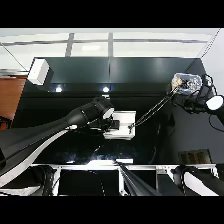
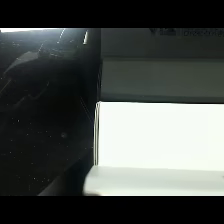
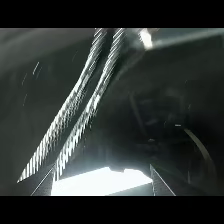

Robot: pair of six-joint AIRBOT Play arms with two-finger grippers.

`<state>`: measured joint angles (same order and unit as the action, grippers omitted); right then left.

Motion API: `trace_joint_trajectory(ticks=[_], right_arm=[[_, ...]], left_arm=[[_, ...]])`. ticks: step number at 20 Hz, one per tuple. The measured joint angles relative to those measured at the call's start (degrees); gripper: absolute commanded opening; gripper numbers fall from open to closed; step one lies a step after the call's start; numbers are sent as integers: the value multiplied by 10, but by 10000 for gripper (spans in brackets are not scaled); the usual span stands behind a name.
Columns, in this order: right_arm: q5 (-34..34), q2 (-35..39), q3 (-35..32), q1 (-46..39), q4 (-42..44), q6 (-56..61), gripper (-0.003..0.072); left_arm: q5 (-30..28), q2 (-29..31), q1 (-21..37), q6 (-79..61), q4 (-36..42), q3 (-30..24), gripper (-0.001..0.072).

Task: Fold the box and place the chain.

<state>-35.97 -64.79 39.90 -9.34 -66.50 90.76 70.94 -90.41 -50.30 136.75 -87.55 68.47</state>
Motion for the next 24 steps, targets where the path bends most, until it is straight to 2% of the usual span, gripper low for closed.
trace_joint_trajectory(ticks=[4,8,9,11,13,14,18,20,24], right_arm=[[45,-100,57,-9,69,17,720],[63,-163,101,-11,110,24,720],[66,-174,108,-12,116,26,647],[76,-189,117,-12,124,28,554],[81,-200,122,-12,130,30,250],[80,-204,123,-11,132,30,2],[58,-210,128,-10,137,15,15],[26,-204,128,-10,137,-7,14],[-41,-154,129,-10,137,-70,13]], left_arm=[[0,0,0,0,0,0,30],[0,0,0,0,0,0,30],[0,0,0,0,1,0,30],[0,0,0,0,1,0,30],[0,0,0,0,2,0,30],[1,0,0,0,2,0,30],[1,0,0,0,2,0,30],[1,0,0,0,2,0,31],[1,0,0,0,2,0,30]])
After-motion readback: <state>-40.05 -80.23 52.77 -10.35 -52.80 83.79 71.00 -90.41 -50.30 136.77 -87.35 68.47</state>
